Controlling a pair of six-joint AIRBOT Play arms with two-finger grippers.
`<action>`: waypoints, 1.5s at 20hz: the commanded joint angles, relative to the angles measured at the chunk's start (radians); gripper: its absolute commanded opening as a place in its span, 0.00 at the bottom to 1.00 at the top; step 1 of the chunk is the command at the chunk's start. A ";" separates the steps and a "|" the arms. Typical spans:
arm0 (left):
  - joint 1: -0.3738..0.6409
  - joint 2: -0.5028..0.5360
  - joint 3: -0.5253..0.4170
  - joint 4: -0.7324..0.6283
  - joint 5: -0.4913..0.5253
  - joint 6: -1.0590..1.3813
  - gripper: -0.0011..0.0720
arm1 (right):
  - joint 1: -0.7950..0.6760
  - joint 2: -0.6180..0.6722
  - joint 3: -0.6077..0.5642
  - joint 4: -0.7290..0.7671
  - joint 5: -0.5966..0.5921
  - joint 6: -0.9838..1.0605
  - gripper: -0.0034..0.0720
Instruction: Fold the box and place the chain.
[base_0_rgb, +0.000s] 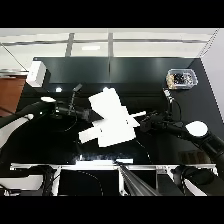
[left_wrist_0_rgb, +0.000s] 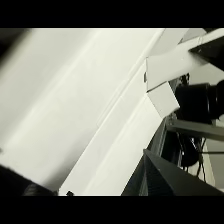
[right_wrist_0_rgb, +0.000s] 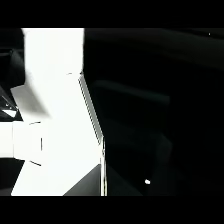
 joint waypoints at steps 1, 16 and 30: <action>0.000 -0.094 0.095 0.093 -0.145 0.042 0.78 | 0.002 0.000 0.000 -0.018 0.003 0.030 0.06; -0.002 -0.044 0.190 0.269 -0.142 0.130 0.05 | -0.179 0.001 0.142 -0.309 0.240 0.109 0.95; -0.328 0.328 -0.135 0.361 0.435 0.539 0.05 | -0.282 -0.045 0.278 -0.610 0.404 -0.190 0.95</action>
